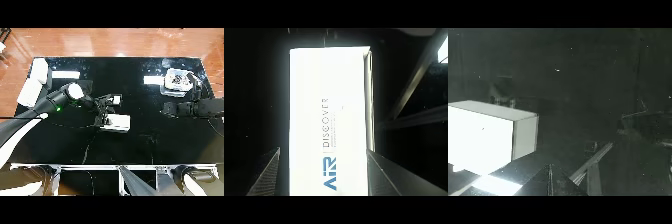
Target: Fold the box and place the chain.
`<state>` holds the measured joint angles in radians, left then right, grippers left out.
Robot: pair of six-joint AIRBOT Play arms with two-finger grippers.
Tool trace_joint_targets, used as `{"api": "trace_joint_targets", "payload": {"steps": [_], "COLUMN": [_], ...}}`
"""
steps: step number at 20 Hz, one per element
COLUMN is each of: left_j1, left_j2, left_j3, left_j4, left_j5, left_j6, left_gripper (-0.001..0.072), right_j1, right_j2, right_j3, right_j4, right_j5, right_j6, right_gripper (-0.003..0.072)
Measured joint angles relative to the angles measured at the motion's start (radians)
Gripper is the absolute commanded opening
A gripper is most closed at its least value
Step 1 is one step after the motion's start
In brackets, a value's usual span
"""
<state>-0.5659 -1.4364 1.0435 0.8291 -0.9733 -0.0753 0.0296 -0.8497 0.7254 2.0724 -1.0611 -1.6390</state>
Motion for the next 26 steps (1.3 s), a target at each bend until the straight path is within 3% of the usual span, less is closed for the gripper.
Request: {"api": "trace_joint_targets", "payload": {"steps": [26], "left_j1": [-0.007], "left_j2": [-0.020], "left_j3": [0.000], "left_j4": [0.008], "left_j5": [0.006], "left_j6": [-0.063], "left_gripper": [0.0638], "right_j1": [0.000], "right_j2": [0.000], "right_j3": [0.000], "right_j4": [0.005], "right_j5": [0.003], "right_j6": [0.004], "right_gripper": [0.0025]}}
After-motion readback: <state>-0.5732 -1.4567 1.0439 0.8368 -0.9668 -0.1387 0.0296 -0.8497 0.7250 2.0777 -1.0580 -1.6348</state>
